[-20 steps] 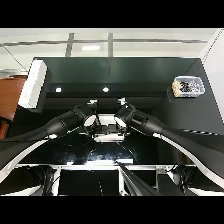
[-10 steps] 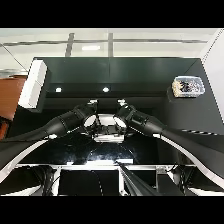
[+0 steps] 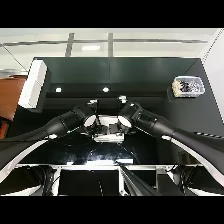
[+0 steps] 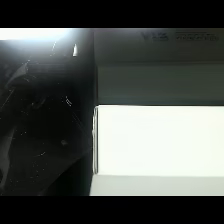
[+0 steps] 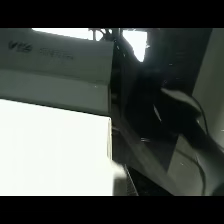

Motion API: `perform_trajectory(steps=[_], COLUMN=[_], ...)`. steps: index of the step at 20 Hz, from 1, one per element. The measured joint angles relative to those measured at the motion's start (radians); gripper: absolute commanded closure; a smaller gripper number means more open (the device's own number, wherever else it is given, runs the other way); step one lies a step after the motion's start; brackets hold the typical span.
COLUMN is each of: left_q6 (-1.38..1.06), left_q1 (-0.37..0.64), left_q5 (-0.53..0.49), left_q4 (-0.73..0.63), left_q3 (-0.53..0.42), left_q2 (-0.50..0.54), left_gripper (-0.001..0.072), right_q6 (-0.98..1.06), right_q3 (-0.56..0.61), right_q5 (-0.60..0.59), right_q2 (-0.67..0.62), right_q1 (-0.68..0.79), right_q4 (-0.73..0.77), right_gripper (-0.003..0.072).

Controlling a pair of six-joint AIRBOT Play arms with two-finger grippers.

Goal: Fold the box and place the chain.

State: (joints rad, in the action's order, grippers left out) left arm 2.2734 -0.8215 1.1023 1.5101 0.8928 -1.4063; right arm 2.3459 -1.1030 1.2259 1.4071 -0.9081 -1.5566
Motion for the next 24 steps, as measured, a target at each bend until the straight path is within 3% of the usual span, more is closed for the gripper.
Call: perform_trajectory(steps=[5,8,13,14,15,20,24], left_q6=[0.000,0.001,0.001,0.001,0.001,0.001,0.002], left_q1=[0.000,0.000,0.000,0.000,0.000,0.000,0.000], left_q5=[0.000,0.000,0.000,0.000,0.001,0.008,0.016], left_q4=[0.000,0.000,-0.002,-0.002,-0.003,-0.006,-0.019], left_q3=[0.000,0.000,0.000,0.000,0.000,0.000,0.000], left_q2=[0.000,0.000,0.000,0.000,0.000,0.000,0.000], left_gripper=[0.0678,0.0678,0.0678,0.0678,0.0677,0.0677,0.0678], right_q6=[-0.074,-0.129,-0.232,-0.249,-0.259,-0.294,-0.324], right_q3=[0.000,0.000,0.003,0.008,0.015,0.027,-0.056], right_q5=[0.056,0.131,0.224,0.204,0.167,-0.103,-0.240], right_q2=[-0.162,-0.293,-0.418,-0.428,-0.432,-0.371,-0.199], right_q1=[0.014,0.057,0.294,0.372,0.455,0.839,1.039], right_q4=[-0.051,-0.164,-0.413,-0.442,-0.460,-0.386,-0.237], right_gripper=[0.0342,0.0343,0.0343,0.0274,-0.0010,-0.0008,-0.0007])
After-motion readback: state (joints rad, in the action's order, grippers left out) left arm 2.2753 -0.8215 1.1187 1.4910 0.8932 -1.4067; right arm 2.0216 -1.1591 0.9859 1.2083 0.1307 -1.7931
